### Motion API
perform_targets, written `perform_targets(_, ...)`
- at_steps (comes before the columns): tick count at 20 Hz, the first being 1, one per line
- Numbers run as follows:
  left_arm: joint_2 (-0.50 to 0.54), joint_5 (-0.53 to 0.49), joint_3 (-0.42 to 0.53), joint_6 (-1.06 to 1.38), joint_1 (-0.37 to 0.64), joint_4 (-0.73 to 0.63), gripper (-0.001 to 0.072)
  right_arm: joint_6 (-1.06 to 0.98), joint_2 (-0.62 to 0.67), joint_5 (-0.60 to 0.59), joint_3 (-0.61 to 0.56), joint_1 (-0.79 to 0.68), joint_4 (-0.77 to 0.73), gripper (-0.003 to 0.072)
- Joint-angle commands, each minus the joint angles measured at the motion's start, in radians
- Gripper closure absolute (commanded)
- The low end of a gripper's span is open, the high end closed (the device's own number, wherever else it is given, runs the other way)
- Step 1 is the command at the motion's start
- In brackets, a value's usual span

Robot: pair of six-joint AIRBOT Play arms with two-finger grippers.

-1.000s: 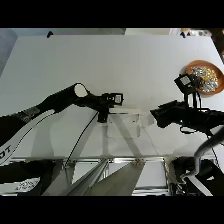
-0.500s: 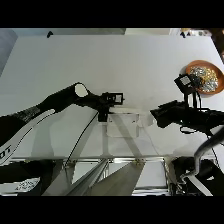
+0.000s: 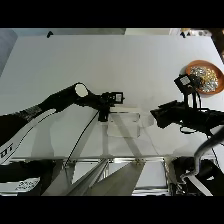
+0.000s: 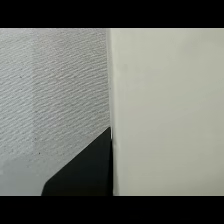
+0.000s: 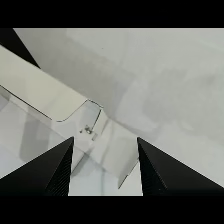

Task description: Fold the box and place the chain.

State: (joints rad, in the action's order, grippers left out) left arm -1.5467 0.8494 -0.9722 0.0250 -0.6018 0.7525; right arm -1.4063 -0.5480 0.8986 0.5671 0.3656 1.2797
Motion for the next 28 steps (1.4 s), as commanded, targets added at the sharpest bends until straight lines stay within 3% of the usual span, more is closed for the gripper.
perform_targets(1, -0.001, -0.001, 0.001, -0.003, 0.0, 0.005, 0.07, 0.0, -0.001, 0.0, -0.001, 0.0, 0.0, 0.0246)
perform_targets(8, -0.001, -0.002, 0.001, -0.004, 0.0, 0.004, 0.0702, 0.0, -0.001, 0.0, -0.001, 0.0, 0.0, 0.0246)
perform_targets(13, 0.006, -0.069, 0.001, -0.058, 0.0, -0.044, 0.0704, 0.0, -0.001, 0.0, -0.001, 0.0, 0.0, 0.0246)
perform_targets(28, 0.006, -0.058, 0.001, -0.11, -0.001, 0.013, 0.0704, 0.0, -0.001, 0.0, -0.002, 0.0, 0.0, 0.0246)
